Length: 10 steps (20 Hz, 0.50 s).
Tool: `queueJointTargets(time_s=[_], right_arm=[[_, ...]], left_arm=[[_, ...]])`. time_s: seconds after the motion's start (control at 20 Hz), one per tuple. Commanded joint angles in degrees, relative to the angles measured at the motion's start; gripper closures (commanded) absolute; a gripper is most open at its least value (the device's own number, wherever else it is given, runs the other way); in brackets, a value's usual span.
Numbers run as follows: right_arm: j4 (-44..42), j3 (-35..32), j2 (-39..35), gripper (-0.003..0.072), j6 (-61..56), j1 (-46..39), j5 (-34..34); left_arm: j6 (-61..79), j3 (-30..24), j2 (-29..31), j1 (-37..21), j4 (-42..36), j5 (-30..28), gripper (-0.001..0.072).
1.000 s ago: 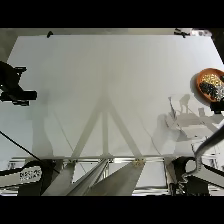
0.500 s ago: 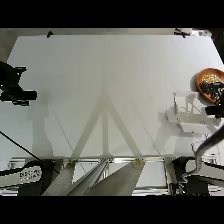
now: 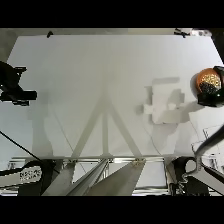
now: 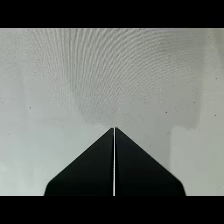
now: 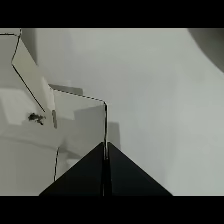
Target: Fold the box and place the chain.
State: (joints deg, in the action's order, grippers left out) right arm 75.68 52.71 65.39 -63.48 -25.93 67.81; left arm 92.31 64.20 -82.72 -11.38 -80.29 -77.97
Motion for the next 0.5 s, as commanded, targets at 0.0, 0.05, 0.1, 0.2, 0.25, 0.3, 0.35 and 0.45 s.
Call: queueJointTargets(time_s=[0.0, 0.05, 0.1, 0.2, 0.25, 0.3, 0.35, 0.45], right_arm=[[-13.4, -2.1, -6.5, 0.0678, 5.1, 2.7, 1.0], [-12.9, -3.5, -8.3, 0.0678, 5.0, 4.7, 0.7], [-13.4, -5.4, -10.5, 0.0678, 4.7, 7.0, -0.2], [-13.8, -9.8, -14.8, 0.0678, 3.2, 12.2, -2.7], [-13.7, -11.9, -16.5, 0.0678, 2.1, 14.6, -4.1], [-13.6, -14.0, -18.1, 0.0678, 0.2, 17.0, -5.3], [-13.6, -15.8, -19.3, 0.0678, -1.6, 19.2, -5.9], [-12.6, -18.4, -20.6, 0.0678, -4.5, 23.5, -7.2]], left_arm=[[0.0, 0.0, 0.0, 0.0, 0.0, 0.0, 0.0697], [0.0, 0.0, 0.0, 0.0, 0.0, 0.0, 0.0697], [0.0, 0.0, 0.0, 0.0, 0.0, 0.0, 0.0697], [0.0, 0.0, 0.0, 0.0, 0.0, 0.0, 0.0697], [0.0, 0.0, 0.0, 0.0, 0.0, 0.0, 0.0697], [0.0, 0.0, 0.0, 0.0, 0.0, 0.0, 0.0697], [0.0, 0.0, 0.0, 0.0, 0.0, 0.0, 0.0697], [0.0, 0.0, 0.0, 0.0, 0.0, 0.0, 0.0697]])
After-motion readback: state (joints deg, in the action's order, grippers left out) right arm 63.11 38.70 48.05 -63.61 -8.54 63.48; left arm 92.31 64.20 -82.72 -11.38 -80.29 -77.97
